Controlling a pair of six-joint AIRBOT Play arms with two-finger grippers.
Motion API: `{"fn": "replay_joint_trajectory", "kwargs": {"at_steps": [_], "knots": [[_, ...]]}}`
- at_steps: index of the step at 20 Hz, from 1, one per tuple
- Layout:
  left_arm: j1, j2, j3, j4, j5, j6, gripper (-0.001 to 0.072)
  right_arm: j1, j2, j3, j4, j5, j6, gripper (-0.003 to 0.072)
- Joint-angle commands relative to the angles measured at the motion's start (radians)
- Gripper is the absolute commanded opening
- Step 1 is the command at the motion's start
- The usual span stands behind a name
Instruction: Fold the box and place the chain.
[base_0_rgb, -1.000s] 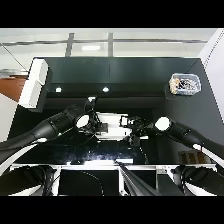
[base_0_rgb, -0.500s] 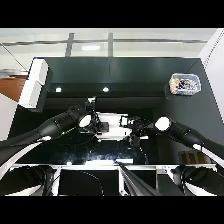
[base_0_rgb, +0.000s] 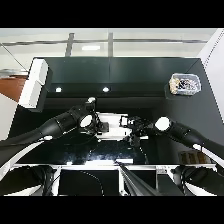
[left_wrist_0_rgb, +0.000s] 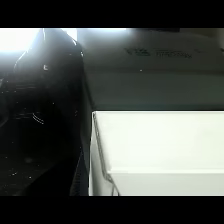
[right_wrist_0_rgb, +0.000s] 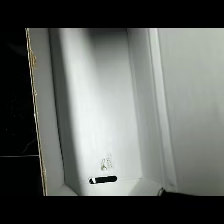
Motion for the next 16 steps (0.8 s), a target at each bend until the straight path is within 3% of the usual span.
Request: {"fn": "replay_joint_trajectory", "kwargs": {"at_steps": [1, 13, 14, 16], "knots": [[-0.015, -0.007, 0.013, 0.013, -0.008, 0.001, 0.0261, 0.000, 0.000, 0.000, 0.000, 0.000, 0.000, 0.0477], [-0.025, -0.043, 0.057, 0.038, -0.082, -0.002, 0.0261, 0.000, 0.000, 0.000, 0.000, 0.000, 0.000, 0.0477], [-0.025, -0.043, 0.057, 0.038, -0.084, -0.002, 0.0218, 0.000, 0.000, 0.000, 0.000, 0.000, 0.000, 0.0477], [-0.025, -0.043, 0.065, 0.038, -0.084, -0.002, 0.0215, 0.000, 0.000, 0.000, 0.000, 0.000, 0.001, 0.0477]]}}
